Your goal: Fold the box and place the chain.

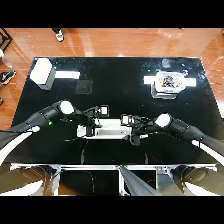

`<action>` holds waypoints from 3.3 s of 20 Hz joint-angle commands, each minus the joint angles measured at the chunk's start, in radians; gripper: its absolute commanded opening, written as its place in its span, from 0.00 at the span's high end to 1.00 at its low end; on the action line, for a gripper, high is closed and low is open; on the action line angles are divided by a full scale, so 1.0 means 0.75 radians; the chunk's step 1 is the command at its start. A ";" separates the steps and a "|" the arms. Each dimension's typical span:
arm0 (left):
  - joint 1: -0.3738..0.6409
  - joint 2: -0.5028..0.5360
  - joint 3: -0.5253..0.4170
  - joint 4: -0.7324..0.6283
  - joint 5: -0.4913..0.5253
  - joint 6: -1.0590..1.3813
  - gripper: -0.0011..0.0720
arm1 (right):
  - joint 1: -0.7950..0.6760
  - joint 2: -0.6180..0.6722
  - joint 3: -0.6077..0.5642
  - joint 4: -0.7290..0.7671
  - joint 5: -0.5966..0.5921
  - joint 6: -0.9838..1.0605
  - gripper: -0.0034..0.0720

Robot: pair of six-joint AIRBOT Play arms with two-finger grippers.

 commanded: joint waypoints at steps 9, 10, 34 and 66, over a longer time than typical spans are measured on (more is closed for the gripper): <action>0.001 -0.001 0.001 0.000 0.000 0.001 0.95 | -0.001 -0.001 -0.001 -0.001 0.002 0.000 0.51; 0.001 -0.001 0.001 0.000 0.001 0.000 0.95 | -0.001 -0.001 -0.001 -0.001 0.002 0.000 0.51; 0.362 0.413 0.080 0.159 -0.768 -0.669 0.95 | 0.000 -0.001 -0.001 0.000 0.003 0.000 0.51; -0.157 0.155 -0.074 -0.020 0.422 -0.923 0.95 | 0.000 -0.001 -0.001 0.001 0.002 0.000 0.51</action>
